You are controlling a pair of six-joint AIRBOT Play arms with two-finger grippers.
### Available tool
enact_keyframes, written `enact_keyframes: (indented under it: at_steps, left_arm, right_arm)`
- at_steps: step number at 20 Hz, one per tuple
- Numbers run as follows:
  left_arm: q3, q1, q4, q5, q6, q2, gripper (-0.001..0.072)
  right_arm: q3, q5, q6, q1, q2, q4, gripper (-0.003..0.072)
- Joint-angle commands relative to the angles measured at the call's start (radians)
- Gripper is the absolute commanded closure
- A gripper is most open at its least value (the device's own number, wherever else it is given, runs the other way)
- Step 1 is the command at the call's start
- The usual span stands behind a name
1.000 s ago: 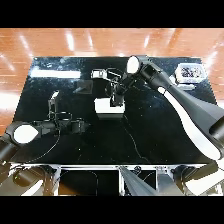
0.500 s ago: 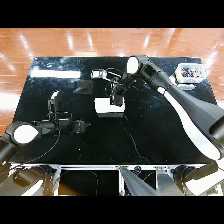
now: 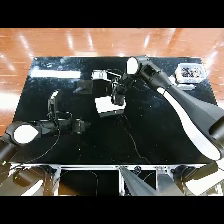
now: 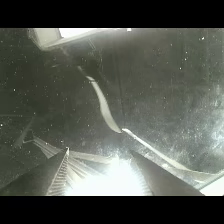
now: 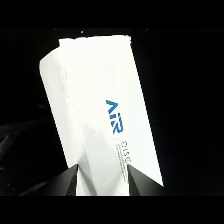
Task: Fold the box and place the chain.
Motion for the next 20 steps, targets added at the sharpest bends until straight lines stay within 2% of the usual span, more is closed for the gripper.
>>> enact_keyframes:
  at_steps: [1,9,20]
  left_arm:
    - [0.001,0.0,0.0,0.01,0.0,0.0,0.022]
    - [0.001,0.0,0.0,0.012,0.0,0.0,0.022]
    - [0.001,0.0,0.0,0.012,0.0,0.0,0.022]
  right_arm:
    - [0.001,-0.013,-0.001,0.001,0.0,-0.008,0.0327]
    - [0.001,-0.088,-0.007,0.001,0.0,-0.009,0.0328]
    - [0.011,-0.105,-0.018,0.001,0.0,-0.027,0.033]
